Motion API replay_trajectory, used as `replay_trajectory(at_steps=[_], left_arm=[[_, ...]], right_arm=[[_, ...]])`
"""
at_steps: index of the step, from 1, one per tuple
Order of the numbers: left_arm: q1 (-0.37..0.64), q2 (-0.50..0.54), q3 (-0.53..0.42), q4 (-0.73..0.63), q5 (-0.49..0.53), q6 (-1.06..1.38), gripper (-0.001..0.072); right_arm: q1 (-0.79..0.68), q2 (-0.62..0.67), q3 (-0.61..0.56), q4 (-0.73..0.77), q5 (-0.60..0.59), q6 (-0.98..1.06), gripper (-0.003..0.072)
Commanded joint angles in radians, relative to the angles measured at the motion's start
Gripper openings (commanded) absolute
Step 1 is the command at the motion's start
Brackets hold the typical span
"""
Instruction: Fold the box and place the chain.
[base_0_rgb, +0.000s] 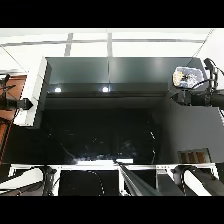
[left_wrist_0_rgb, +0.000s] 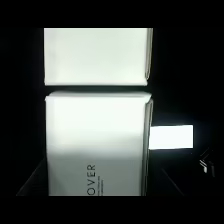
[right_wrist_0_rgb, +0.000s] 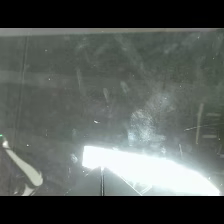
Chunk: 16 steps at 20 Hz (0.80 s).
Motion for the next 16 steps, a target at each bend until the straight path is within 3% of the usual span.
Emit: replay_trajectory(at_steps=[1,5,6,7,8,11,13,15,16], left_arm=[[-0.048,0.016,0.071,0.0,0.026,-0.009,0.0712],[-0.106,0.122,0.217,-0.038,-0.028,-0.242,0.0691],[-0.123,0.152,0.229,-0.062,-0.052,-0.333,0.0512],[-0.143,0.183,0.224,-0.073,-0.084,-0.458,0.0135],[-0.169,0.209,0.204,-0.109,-0.092,-0.497,0.0029],[-0.341,0.307,0.04,-0.251,0.045,-0.324,0.0028],[-0.516,0.344,-0.108,-0.203,0.19,-0.274,0.0028],[-0.644,0.347,-0.22,-0.059,0.327,-0.28,0.0028],[-0.668,0.347,-0.242,-0.051,0.359,-0.281,0.0028]], right_arm=[[0.011,0.0,0.0,0.002,0.002,0.016,0.0014],[0.093,0.0,0.0,0.0,-0.071,0.013,0.0014],[0.134,0.0,0.0,-0.001,-0.118,0.013,0.0014],[0.176,-0.001,-0.001,-0.006,-0.174,0.007,0.0014],[0.221,-0.004,-0.003,-0.025,-0.248,-0.015,0.0014],[0.323,-0.01,-0.079,-0.101,-0.586,-0.039,0.0013],[0.349,-0.018,-0.175,-0.091,-0.848,-0.036,0.0013],[0.343,-0.027,-0.199,-0.151,-0.852,-0.04,0.0014],[0.344,-0.027,-0.198,-0.19,-0.822,-0.04,0.0015]])
